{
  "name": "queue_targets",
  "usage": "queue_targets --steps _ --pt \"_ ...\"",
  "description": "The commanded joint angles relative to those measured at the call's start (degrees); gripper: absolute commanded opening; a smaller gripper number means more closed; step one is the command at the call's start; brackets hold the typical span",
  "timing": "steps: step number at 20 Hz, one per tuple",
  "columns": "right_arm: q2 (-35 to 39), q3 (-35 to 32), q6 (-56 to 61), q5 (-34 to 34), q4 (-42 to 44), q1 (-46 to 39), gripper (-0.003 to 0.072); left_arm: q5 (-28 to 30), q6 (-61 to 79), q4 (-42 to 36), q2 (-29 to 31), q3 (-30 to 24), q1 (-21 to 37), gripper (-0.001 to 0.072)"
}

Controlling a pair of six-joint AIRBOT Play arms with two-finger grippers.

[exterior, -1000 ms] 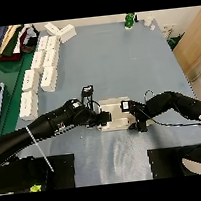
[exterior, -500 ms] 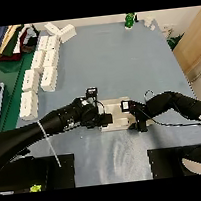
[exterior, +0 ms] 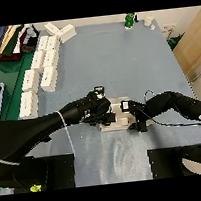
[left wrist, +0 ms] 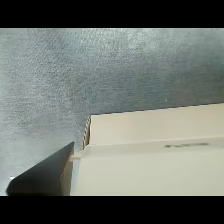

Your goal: Fold the box.

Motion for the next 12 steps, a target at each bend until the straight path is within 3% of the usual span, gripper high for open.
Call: queue_targets --steps 1,2,3,4,6,11,12 --pt "0.0 0.0 0.0 0.0 0.0 0.0 0.0525 -3.1 0.0 0.5 -2.9 2.3 0.0 0.0356" --pt "0.0 0.0 0.0 0.0 0.0 0.0 0.0525 -3.1 0.0 0.5 -3.5 2.8 0.0 0.0186" --pt "0.0 0.0 0.0 0.0 0.0 0.0 0.0525 -2.9 0.0 0.5 -4.0 3.1 0.0 0.009" --pt "0.0 0.0 0.0 0.0 0.0 0.0 0.0525 -2.9 -0.3 0.5 -4.5 3.5 0.0 0.009" --pt "0.0 0.0 0.0 0.0 0.0 0.0 0.0525 -2.8 -1.6 0.5 -5.0 4.0 0.0 0.0013" --pt "0.0 0.0 0.0 0.0 0.0 0.0 0.0525 -3.9 -1.7 0.3 -5.0 4.7 0.0 0.0014" --pt "0.0 0.0 0.0 0.0 0.0 0.0 0.0525 -4.3 -1.6 0.3 -5.0 5.1 0.0 0.0071"
